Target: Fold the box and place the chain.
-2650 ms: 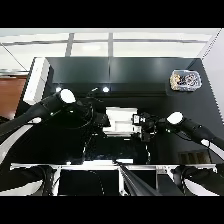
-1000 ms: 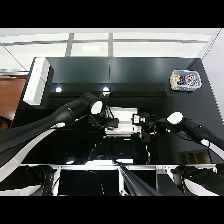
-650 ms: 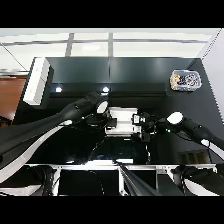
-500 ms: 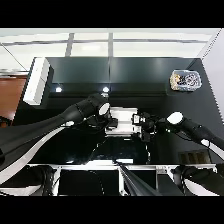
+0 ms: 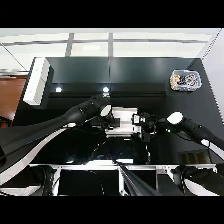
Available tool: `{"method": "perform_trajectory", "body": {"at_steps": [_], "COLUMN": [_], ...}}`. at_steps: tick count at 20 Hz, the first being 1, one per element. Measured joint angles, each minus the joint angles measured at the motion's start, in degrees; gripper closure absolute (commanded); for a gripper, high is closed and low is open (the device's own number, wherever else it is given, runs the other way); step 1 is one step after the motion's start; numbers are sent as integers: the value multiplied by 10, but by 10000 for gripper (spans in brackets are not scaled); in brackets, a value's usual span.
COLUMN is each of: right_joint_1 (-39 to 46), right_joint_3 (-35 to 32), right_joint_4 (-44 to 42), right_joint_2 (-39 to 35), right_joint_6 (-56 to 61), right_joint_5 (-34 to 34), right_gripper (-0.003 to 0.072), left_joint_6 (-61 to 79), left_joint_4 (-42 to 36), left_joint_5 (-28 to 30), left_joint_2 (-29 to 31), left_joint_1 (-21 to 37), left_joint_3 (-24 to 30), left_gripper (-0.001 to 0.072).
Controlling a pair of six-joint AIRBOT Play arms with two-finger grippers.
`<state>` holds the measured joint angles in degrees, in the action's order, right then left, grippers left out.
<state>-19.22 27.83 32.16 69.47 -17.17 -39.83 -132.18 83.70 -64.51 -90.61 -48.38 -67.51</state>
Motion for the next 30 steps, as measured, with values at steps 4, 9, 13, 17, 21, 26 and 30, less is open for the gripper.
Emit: {"method": "perform_trajectory", "body": {"at_steps": [4, 9, 13, 17, 21, 26, 30], "right_joint_1": [0, 0, 0, 0, 0, 0, 0], "right_joint_3": [0, 0, 0, 0, 0, 0, -1], "right_joint_4": [0, 0, 0, 0, 0, 10, 77], "right_joint_2": [0, 0, 0, 0, 0, -3, -35], "right_joint_6": [0, 0, 0, 0, 1, 40, 86], "right_joint_5": [0, 1, 0, 0, 0, 6, -18], "right_gripper": [216, 216, 216, 216, 143, -18, -15], "left_joint_6": [-2, 0, 0, -2, -5, -4, -2], "left_joint_4": [0, -6, 0, 11, 11, 5, 9], "left_joint_5": [4, 21, 11, 7, 7, 11, -7], "left_joint_2": [-1, -1, -1, -3, -5, -5, -5], "left_joint_1": [0, 0, 0, 0, 0, 0, 0], "left_joint_3": [0, -4, -6, -7, -7, -8, -8], "left_gripper": [686, 191, 225, 654, 685, 686, 686]}}
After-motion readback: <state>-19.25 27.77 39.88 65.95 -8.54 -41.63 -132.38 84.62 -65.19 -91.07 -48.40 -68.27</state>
